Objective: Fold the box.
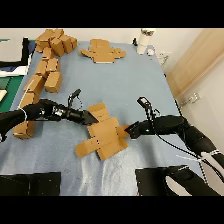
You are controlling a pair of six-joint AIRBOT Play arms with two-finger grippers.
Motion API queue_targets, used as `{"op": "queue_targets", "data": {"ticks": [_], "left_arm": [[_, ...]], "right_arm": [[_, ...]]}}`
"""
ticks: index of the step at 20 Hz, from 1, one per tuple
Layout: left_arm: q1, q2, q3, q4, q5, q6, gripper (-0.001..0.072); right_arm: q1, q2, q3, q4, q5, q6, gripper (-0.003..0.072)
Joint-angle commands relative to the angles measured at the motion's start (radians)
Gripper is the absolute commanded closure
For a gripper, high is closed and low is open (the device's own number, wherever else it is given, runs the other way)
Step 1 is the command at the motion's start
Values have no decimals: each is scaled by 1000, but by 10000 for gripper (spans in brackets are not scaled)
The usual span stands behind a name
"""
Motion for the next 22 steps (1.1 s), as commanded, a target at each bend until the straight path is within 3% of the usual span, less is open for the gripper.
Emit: {"op": "queue_targets", "data": {"ticks": [1,2,3,7,11,14,17,22], "left_arm": [[1,0,0,-31,-16,82,696],[1,0,3,-40,-23,115,697],[1,0,10,-38,-28,147,697],[-24,26,32,16,-25,267,698],[-97,98,31,161,42,300,698],[-176,157,31,165,108,445,698],[-221,193,28,163,105,539,698],[-190,188,-45,148,61,596,698]], "right_arm": [[1,1,0,0,-9,21,485],[1,1,0,-3,-9,37,367],[0,1,0,-6,-5,47,341],[-23,1,35,-58,20,149,341],[-98,1,155,-64,21,264,344],[-127,1,200,-64,51,306,344],[-126,-18,198,-71,62,323,345],[-118,-87,198,-70,62,351,347]]}}
